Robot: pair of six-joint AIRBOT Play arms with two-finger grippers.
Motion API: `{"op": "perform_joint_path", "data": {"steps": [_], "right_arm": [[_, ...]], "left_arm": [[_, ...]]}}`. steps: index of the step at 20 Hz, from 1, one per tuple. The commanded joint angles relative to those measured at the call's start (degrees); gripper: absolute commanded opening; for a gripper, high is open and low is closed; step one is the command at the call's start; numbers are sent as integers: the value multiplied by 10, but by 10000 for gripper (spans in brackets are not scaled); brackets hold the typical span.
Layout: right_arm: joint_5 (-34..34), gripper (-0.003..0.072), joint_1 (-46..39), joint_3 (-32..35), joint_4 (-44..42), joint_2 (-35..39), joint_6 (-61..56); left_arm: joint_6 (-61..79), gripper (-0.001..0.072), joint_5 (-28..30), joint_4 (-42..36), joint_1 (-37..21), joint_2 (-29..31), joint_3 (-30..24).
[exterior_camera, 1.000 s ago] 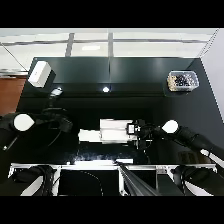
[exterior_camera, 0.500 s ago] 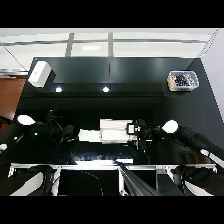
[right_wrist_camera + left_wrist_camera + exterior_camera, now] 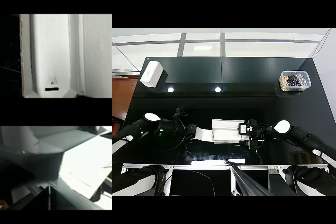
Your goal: Fold the box and place the chain.
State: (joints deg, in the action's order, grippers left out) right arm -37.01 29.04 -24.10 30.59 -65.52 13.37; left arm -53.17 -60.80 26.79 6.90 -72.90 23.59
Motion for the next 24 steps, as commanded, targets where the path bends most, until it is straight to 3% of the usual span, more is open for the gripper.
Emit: {"op": "perform_joint_path", "data": {"steps": [1,2,3,6,11,15,21,24], "right_arm": [[0,401,0,0,0,0,0],[0,401,0,0,0,0,0],[0,401,0,0,0,0,0],[0,401,0,0,0,0,0],[0,400,0,0,0,0,0],[0,400,0,0,0,0,0],[0,400,0,0,0,0,0],[1,401,0,0,0,0,0]], "left_arm": [[34,399,-41,6,9,-3,29],[33,687,-60,29,9,-3,42],[26,711,-83,53,9,-3,55],[10,710,-147,82,9,-2,94],[-36,708,-111,87,14,31,110],[-100,708,-43,91,81,57,110],[-268,706,112,188,225,65,116],[-322,706,134,228,259,65,116]]}}
